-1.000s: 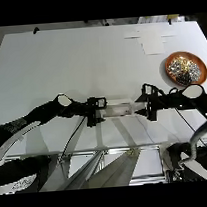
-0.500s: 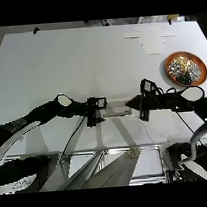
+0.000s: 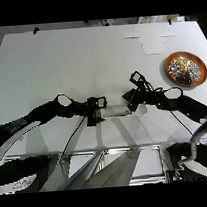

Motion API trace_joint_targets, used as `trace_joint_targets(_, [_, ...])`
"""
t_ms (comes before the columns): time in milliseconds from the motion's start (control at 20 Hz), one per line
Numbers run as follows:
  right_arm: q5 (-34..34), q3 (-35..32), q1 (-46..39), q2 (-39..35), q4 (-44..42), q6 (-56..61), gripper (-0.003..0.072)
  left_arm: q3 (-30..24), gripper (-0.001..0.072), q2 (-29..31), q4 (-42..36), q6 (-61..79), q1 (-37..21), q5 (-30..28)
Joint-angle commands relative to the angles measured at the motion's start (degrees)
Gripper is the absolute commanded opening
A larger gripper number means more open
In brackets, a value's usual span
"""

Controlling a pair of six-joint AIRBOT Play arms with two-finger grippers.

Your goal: Fold the box and place the chain.

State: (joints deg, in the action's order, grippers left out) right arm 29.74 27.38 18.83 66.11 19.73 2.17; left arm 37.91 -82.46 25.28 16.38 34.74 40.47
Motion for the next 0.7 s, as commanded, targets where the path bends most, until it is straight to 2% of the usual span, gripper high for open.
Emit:
trace_joint_targets(0, [-1.14, 0.04, 0.22, 1.79, 4.02, 4.52, 0.0017, -0.02, 0.0211, 0.04, 0.04, 0.13, -0.02, 0.04])
trace_joint_targets(200, [1.55, 1.46, 0.2, -2.58, 4.2, 4.96, 0.0017, -0.02, 0.0211, 0.04, 0.04, 0.13, -0.02, 0.04])
trace_joint_targets(300, [2.97, 1.62, 0.2, -6.91, 7.41, 5.07, 0.0017, -0.04, 0.0211, 0.04, 0.04, 0.13, 0.0, 0.07])
trace_joint_targets(400, [6.6, 1.62, 0.2, -11.41, 16.9, 5.09, 0.0017, -0.04, 0.0211, 0.04, 0.04, 0.13, -0.02, 0.04])
trace_joint_targets(500, [11.67, 1.6, 0.2, -14.27, 30.51, 5.07, 0.0017, -0.04, 0.0211, 0.04, 0.04, 0.13, -0.02, 0.04])
trace_joint_targets(650, [19.65, 1.42, 0.11, -14.08, 46.27, 5.07, 0.0017, -0.02, 0.0211, 0.04, 0.04, 0.13, 0.0, 0.04])
